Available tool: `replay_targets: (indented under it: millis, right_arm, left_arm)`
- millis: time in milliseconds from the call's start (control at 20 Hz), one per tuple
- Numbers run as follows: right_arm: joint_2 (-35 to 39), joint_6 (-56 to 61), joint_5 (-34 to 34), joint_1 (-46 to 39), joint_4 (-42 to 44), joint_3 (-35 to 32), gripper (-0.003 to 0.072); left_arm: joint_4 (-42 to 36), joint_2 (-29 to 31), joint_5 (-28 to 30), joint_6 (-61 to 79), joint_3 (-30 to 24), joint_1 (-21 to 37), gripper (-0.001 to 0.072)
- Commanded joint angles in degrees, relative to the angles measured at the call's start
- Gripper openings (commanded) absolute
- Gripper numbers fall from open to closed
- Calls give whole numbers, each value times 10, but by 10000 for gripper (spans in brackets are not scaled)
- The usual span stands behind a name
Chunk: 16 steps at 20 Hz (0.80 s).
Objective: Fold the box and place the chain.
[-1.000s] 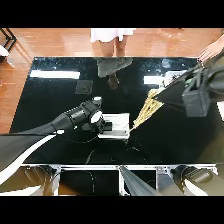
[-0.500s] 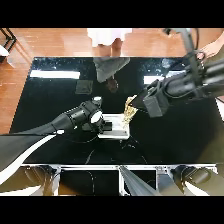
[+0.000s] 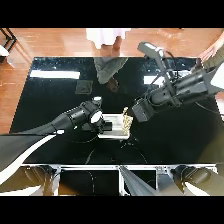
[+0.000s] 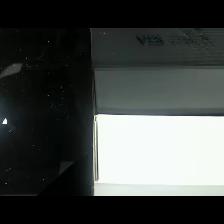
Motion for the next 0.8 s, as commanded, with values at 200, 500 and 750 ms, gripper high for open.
replay_targets:
  millis: [200, 500, 750]
  right_arm:
    - [-28, 0, -108, 42, -3, -79, 19]
    - [-69, 7, -94, 44, -70, -88, 20]
    - [-84, 7, -132, 45, -49, -121, 21]
  left_arm:
    - [0, 0, 0, 0, 0, 0, 17]
    - [0, 0, -1, 0, 0, 0, 17]
    - [0, 0, -1, 0, 0, 0, 17]
